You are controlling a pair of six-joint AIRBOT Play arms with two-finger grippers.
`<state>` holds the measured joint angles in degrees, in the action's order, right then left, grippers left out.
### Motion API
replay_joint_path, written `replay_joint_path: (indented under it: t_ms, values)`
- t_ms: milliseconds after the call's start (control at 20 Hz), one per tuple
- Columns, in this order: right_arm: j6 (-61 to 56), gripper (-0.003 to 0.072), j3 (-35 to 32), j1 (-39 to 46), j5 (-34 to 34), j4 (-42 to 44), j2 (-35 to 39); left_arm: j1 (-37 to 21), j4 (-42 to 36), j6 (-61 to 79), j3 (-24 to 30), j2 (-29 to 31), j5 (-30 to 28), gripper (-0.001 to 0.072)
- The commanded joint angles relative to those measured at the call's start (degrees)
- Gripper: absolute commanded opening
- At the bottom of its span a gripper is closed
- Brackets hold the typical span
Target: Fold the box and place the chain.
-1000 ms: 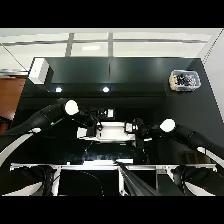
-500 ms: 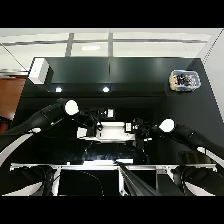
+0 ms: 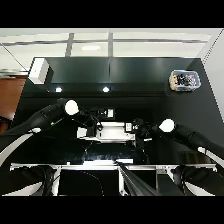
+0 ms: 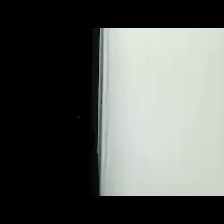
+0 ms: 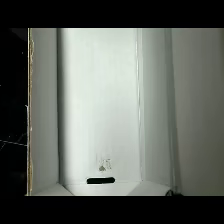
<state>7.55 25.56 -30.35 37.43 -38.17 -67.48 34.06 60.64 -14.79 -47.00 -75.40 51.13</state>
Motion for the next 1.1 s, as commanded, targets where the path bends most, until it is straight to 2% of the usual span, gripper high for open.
replay_joint_path:
  t_ms: [0, 100, 150, 200, 350, 450, 600, 650, 700, 750, 800, 850, 900, 1050]
  values:
    - [-0.1, 0.0479, 0.0, 0.0, -0.3, 0.0, 0.0, 0.0, 0.3, 0.0, 0.0, 0.0, 0.3, 0.0046]
    - [-0.1, 0.0454, 0.0, 0.0, -0.3, 0.0, 0.0, 0.0, 1.4, 0.0, -0.1, 0.2, 2.0, 0.0278]
    - [-0.1, 0.0455, 0.0, 0.0, -0.3, 0.0, 0.0, 0.0, 2.6, -0.6, -0.1, 0.4, 2.6, 0.032]
    - [-0.1, 0.0455, 0.0, 0.0, -0.3, 0.0, 0.0, 0.0, 4.1, -1.8, -0.1, 0.9, 3.1, 0.0322]
    - [-0.1, 0.0455, 0.0, 0.0, -0.3, 0.0, 0.0, -0.7, 6.6, -5.6, -0.2, 3.6, 3.2, 0.0423]
    - [-0.1, 0.0455, 0.0, 0.0, -0.3, 0.0, 0.0, -2.3, 6.9, -8.3, -0.2, 6.7, 3.8, 0.0423]
    - [-0.1, 0.0455, 0.0, 0.0, -0.3, 0.0, 0.0, -6.9, 6.9, -15.0, -0.2, 12.5, 8.2, 0.0423]
    - [-0.1, 0.0455, 0.0, 0.0, -0.3, 0.0, 0.0, -8.7, 6.9, -18.7, -0.2, 14.1, 10.4, 0.0421]
    - [-0.1, 0.0455, 0.0, 0.0, -0.3, 0.0, 0.0, -10.4, 6.6, -23.5, -0.2, 15.6, 13.3, 0.0337]
    - [-0.1, 0.0455, 0.0, 0.0, -0.3, 0.0, 0.0, -12.0, 5.2, -27.3, -0.2, 16.6, 17.1, 0.008]
    - [-0.1, 0.0455, 0.0, 0.0, -0.3, 0.0, 0.0, -13.1, 2.4, -28.0, -0.1, 17.1, 21.5, 0.0024]
    - [-0.1, 0.0455, 0.0, 0.0, -0.3, 0.0, 0.0, -13.9, -1.1, -28.5, 0.2, 17.2, 25.7, 0.0023]
    - [-0.1, 0.0455, 0.0, 0.0, -0.3, 0.0, 0.0, -13.9, -4.3, -30.8, 1.0, 17.2, 27.5, 0.0022]
    - [-0.1, 0.0455, 0.0, 0.0, -0.3, 0.0, 0.0, -12.6, -18.1, -33.4, 7.6, 17.0, 26.2, 0.0024]
